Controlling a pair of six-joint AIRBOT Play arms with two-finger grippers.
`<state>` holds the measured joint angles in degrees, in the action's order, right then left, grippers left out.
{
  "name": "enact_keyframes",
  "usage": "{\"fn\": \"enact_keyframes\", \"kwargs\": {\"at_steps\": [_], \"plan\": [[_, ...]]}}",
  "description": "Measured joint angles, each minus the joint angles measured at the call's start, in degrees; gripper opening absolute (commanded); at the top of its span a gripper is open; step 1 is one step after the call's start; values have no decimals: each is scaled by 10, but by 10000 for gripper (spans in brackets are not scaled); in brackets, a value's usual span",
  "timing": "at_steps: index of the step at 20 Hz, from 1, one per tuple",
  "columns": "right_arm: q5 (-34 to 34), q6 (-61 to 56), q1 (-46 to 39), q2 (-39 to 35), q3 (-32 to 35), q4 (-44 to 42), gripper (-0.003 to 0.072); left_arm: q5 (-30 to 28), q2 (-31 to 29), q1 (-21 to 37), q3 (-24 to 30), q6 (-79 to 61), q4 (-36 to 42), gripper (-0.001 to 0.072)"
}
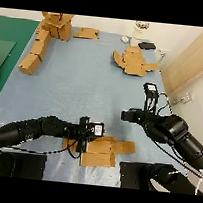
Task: Fold the box.
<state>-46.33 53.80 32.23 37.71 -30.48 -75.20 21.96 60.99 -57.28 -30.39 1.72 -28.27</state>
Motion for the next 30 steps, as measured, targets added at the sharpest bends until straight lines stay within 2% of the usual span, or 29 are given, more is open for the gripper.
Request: {"fn": "enact_keyframes", "kwargs": {"at_steps": [6,13,23,26,30], "plan": [[0,0,0,0,0,0,2,16,-3,-2,0,24,-2,13],[0,0,0,0,0,-2,3,-3,-3,-2,0,28,-3,13],[-2,0,0,0,0,-2,3,9,-3,-2,-9,28,-2,14],[-24,0,0,1,0,-8,3,9,-3,-2,-9,28,-2,14],[-92,0,0,-9,0,-32,3,10,-3,-2,-9,28,-2,13]]}}
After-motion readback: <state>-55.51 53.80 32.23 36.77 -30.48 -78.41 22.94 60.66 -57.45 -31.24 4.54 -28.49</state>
